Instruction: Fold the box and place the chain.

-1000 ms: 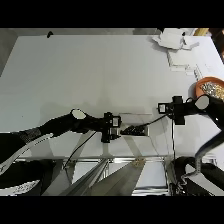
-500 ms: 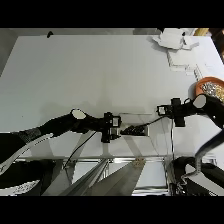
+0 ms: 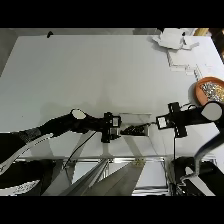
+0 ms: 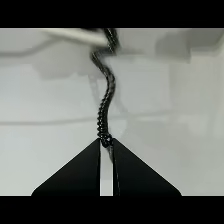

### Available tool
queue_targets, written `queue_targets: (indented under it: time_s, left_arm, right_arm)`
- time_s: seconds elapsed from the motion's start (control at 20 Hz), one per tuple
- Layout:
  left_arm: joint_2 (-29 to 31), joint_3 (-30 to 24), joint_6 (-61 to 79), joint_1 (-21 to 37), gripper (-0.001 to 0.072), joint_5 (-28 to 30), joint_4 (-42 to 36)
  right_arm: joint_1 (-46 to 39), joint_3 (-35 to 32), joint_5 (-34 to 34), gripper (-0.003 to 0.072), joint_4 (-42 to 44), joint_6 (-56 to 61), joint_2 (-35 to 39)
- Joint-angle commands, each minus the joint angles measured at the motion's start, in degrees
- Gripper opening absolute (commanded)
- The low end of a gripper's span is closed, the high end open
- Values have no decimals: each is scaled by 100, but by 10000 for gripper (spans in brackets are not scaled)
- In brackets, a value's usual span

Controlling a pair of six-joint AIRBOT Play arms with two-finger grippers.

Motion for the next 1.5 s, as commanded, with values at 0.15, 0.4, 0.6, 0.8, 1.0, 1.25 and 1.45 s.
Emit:
queue_targets:
  time_s: [0.15,0.4,0.6,0.8,1.0,1.25,1.45]
  left_arm:
    - [4,0,0,2,276,0,2]
    - [7,0,2,2,276,0,2]
    - [4,0,0,2,276,2,2]
    - [4,0,0,2,276,0,2]
    - [4,0,2,2,276,0,2]
    - [4,0,2,2,276,0,2]
    - [4,0,0,2,276,0,2]
  right_arm:
    - [1460,4,170,22,1193,586,660]
    - [2225,2,-1390,22,2081,586,531]
    - [2509,2,-1829,22,2247,588,103]
    - [2529,2,-1825,23,2253,586,-481]
    - [2520,9,-1847,305,2114,570,-684]
    - [2063,15,-1246,304,791,601,-103]
    - [988,13,-522,294,221,1043,59]
